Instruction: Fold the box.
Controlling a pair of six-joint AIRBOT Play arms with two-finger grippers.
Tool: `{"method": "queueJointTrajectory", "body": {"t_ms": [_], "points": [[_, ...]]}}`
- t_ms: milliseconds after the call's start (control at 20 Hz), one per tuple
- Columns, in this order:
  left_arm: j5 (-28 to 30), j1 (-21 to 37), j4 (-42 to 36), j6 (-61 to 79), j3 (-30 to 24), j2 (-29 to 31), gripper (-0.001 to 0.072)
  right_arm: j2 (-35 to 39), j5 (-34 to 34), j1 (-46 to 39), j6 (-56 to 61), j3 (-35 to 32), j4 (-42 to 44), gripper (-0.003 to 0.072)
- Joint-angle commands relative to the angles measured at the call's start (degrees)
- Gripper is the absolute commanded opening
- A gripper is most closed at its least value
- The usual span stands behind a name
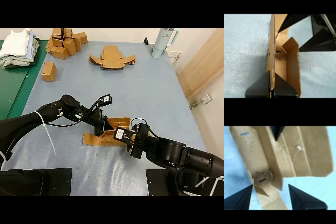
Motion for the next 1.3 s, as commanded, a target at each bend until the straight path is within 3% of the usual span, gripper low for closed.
{"method": "queueJointTrajectory", "body": {"t_ms": [0,300,500,800,1250], "points": [[0.00,0.00,0.02,0.00,-0.02,-0.02,0.0012,1.88,5.99,-5.55,-10.36,-2.08,6.29,0.0715],[0.02,0.00,0.02,0.00,-0.02,-0.02,0.0013,-0.68,7.43,-24.24,-59.30,-1.90,46.75,0.0715],[0.00,0.00,0.02,0.00,-0.02,-0.02,0.0012,-8.00,2.29,-34.56,-78.82,-0.57,62.38,0.0715],[0.00,0.00,0.02,0.00,-0.02,-0.02,0.0012,-17.84,-2.51,-37.42,-82.31,4.28,64.15,0.0714],[0.00,0.00,0.02,0.00,-0.02,-0.02,0.0012,-17.94,-4.92,-36.94,-82.31,4.37,63.91,0.0713]]}}
